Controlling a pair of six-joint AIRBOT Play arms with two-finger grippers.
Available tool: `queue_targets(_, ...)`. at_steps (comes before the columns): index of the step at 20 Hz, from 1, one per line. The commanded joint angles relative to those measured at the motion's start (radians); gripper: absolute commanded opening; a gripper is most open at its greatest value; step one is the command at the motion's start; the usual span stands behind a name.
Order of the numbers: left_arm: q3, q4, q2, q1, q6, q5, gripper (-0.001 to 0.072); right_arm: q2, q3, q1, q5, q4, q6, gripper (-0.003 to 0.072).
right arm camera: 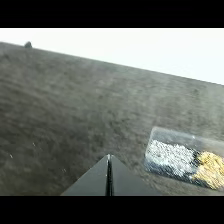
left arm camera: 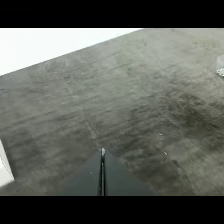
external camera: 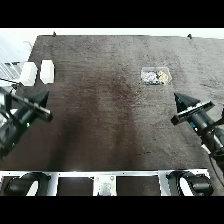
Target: Fold the box and place the chain.
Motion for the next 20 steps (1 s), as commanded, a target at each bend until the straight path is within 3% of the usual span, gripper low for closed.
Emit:
queue_targets(1,-0.156,-0.028,0.142,-0.004,-0.018,-0.001,0.0018,0.118,-0.104,0.000,-0.020,-0.044,0.000,0.0004)
queue_targets(6,-0.177,-0.026,0.142,-0.004,-0.018,0.002,0.0021,0.171,-0.158,0.000,-0.056,-0.045,0.000,0.0006)
queue_targets(20,-0.177,-0.027,0.142,-0.004,-0.018,-0.001,0.0021,0.171,-0.161,0.000,-0.056,-0.043,0.000,0.0006)
